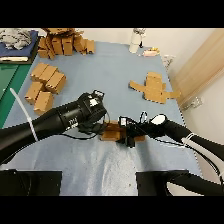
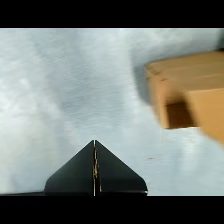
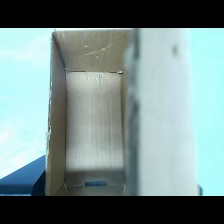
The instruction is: Fold the box.
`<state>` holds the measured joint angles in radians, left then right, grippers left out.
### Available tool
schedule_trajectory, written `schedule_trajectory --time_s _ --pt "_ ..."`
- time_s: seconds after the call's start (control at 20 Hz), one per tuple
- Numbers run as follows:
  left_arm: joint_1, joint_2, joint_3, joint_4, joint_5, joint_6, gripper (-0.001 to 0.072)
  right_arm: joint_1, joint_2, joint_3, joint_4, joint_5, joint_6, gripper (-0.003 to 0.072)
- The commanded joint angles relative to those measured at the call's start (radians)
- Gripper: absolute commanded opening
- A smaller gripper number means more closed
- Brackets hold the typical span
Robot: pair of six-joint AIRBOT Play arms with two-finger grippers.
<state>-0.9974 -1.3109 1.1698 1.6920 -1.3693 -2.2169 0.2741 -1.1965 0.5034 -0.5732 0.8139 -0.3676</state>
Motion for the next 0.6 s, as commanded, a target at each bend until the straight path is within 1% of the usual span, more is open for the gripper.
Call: schedule_trajectory --time_s 0.0,0.05,0.15,0.25,0.3,0.4,0.45,0.55 --pt "0.017 0.063 -0.122 0.086 0.019 0.091 0.0013 0.000 0.000 0.000 0.001 0.001 0.000 0.0596" --pt "0.040 0.102 -0.179 0.043 0.101 0.172 0.0012 0.000 0.000 0.000 0.000 0.001 0.001 0.0596" --pt "0.145 0.189 -0.295 -0.170 0.247 0.467 0.0012 0.000 0.000 0.000 0.001 0.001 0.000 0.0596" --pt "0.301 0.261 -0.380 -0.491 0.324 1.009 0.0012 0.000 0.000 0.000 0.001 0.001 0.001 0.0596" --pt "0.401 0.272 -0.395 -0.640 0.329 1.213 0.0012 0.000 0.000 0.000 0.001 0.001 0.001 0.0596" --pt "0.589 0.254 -0.396 -0.854 0.329 1.457 0.0013 0.000 0.000 0.000 0.001 0.001 0.000 0.0596" --pt "0.669 0.233 -0.396 -0.933 0.328 1.594 0.0014 0.000 0.000 0.000 0.001 0.001 0.000 0.0596" --pt "0.761 0.179 -0.396 -1.025 0.327 1.830 0.0013 0.000 0.000 0.000 0.001 0.001 0.000 0.0596"
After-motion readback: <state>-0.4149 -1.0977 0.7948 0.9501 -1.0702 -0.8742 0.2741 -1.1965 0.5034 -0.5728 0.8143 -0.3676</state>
